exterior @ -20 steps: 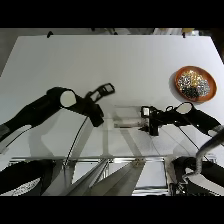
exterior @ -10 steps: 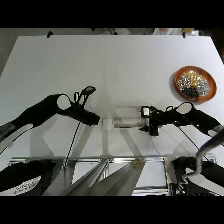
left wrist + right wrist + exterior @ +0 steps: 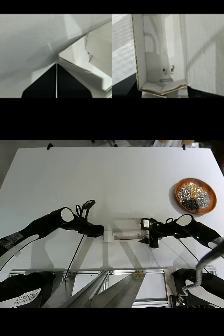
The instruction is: Fold the box and place the chain.
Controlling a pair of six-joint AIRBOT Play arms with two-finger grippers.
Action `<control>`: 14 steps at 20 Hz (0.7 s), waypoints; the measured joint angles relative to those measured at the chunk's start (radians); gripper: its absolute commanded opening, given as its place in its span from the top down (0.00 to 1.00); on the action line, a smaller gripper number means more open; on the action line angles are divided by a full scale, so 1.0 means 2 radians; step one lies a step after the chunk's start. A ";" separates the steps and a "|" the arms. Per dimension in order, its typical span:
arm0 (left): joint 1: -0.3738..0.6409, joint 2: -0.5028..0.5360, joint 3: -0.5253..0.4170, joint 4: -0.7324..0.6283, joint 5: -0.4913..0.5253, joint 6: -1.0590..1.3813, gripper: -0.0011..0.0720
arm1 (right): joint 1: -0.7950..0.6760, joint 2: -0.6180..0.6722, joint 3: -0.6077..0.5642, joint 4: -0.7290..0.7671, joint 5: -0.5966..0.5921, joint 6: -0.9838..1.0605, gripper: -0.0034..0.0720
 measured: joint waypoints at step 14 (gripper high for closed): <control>-0.040 0.011 0.047 -0.020 -0.005 0.010 0.86 | 0.000 0.000 0.000 0.000 0.000 0.000 0.43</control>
